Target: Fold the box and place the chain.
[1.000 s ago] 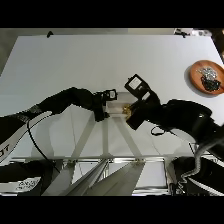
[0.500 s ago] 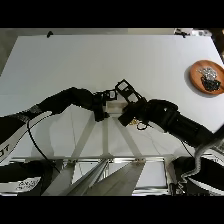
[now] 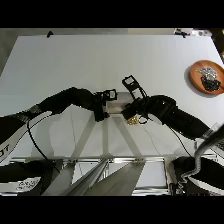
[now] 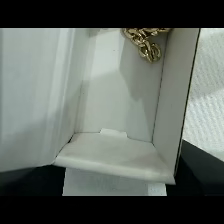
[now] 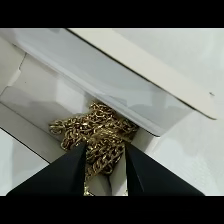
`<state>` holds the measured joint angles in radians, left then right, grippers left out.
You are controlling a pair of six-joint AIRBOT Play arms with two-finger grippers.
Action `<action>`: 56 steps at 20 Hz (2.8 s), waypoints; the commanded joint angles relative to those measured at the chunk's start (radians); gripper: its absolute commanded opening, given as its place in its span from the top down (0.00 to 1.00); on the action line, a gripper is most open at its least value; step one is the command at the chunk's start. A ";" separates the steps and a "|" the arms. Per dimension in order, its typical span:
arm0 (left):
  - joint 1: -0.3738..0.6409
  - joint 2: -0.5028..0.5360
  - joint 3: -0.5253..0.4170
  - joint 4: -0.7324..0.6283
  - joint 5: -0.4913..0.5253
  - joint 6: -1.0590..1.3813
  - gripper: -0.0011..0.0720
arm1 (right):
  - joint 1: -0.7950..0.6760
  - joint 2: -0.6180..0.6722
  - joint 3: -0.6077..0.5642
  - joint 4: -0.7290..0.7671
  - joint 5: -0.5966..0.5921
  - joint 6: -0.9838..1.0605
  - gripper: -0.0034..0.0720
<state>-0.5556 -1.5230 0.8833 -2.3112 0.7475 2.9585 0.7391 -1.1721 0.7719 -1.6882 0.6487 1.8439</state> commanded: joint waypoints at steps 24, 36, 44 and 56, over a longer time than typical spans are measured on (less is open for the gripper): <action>0.000 0.000 0.001 0.000 0.000 0.000 0.77 | -0.014 0.044 -0.213 0.152 0.031 -0.151 0.34; 0.000 0.000 0.001 0.000 0.000 0.000 0.77 | -0.014 -0.002 -0.213 0.182 -0.090 -0.150 0.37; 0.000 0.000 0.001 0.000 0.000 0.000 0.77 | -0.014 0.014 -0.212 0.208 -0.065 -0.146 0.94; 0.000 0.000 0.001 0.000 0.000 0.000 0.77 | -0.014 0.432 -0.207 0.208 -0.069 -0.141 0.94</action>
<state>-0.5556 -1.5230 0.8833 -2.3116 0.7471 2.9589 0.7250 -0.8154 0.5636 -1.4845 0.6418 1.7012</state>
